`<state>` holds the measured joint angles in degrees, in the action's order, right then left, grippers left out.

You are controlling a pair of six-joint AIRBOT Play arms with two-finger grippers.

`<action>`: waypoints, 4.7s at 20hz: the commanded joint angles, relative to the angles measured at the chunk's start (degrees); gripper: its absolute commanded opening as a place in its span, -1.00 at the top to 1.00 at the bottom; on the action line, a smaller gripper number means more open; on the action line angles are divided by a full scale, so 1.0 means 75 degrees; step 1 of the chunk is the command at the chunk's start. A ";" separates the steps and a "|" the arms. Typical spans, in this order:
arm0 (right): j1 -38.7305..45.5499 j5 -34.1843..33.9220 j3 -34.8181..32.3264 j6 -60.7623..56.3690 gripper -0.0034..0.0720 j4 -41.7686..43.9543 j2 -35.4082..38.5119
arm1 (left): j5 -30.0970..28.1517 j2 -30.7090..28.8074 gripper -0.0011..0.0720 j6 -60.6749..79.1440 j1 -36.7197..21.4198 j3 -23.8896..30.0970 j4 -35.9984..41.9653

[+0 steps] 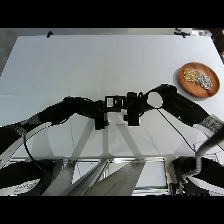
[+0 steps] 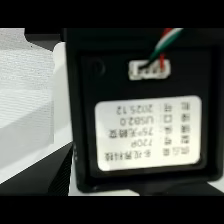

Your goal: Fold the box and place the chain.

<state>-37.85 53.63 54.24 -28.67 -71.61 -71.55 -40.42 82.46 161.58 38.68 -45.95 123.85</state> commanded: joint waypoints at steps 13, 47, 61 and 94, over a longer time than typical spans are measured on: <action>-0.0006 -0.0300 -0.0012 -0.0350 0.14 -0.0058 0.0029 | -0.0003 -0.0006 -0.11 0.0003 -0.0003 0.0003 -0.0006; 0.0434 -0.0877 -0.0778 -0.2416 0.40 -0.0111 0.1571 | 0.0000 -0.0006 -0.11 0.0003 -0.0003 0.0003 -0.0009; 0.0038 -0.4223 -0.3075 -0.2291 0.86 0.1154 0.1332 | -0.0006 -0.0006 -0.11 0.0003 -0.0003 0.0003 -0.0006; -0.0618 -0.5458 -0.3861 -0.2404 0.86 0.0525 0.3311 | -0.0003 -0.0006 -0.11 0.0003 -0.0003 0.0003 -0.0006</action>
<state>-42.54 14.92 24.99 -46.48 -67.57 -52.40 -40.38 82.43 161.49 38.68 -45.93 123.87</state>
